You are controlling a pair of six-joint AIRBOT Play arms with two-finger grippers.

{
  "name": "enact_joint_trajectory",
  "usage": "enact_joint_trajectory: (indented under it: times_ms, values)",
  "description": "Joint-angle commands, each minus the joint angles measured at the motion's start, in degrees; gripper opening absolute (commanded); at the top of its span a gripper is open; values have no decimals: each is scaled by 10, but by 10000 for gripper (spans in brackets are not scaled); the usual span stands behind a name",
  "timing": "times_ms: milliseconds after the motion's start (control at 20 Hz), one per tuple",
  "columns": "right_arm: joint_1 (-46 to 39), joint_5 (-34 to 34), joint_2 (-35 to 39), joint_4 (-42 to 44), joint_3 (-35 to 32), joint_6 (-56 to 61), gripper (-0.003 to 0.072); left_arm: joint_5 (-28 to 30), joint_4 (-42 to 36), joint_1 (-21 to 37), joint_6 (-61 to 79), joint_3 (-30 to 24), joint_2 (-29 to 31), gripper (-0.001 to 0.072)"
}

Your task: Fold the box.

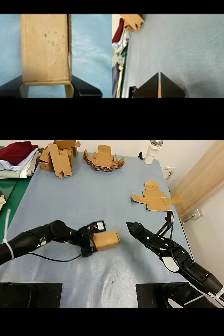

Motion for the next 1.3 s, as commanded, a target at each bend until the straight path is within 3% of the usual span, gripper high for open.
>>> enact_joint_trajectory:
  times_ms: [0,200,350,500,850,1050,1250]
  values:
    - [-19,1,1,-7,1,0,54,41,38,50,-123,16,17,465]
    - [-21,1,0,-11,1,0,54,44,130,209,-235,41,15,465]
    - [-21,1,0,-14,1,0,54,43,135,339,-251,83,-6,465]
    - [-21,1,0,-16,1,0,54,29,135,417,-261,146,-56,465]
    - [-21,0,0,-15,1,0,54,11,143,471,-305,322,-238,465]
    - [-21,0,0,-15,1,0,54,13,179,484,-324,373,-305,465]
    - [-21,0,0,-15,1,0,54,18,183,488,-329,389,-326,468]
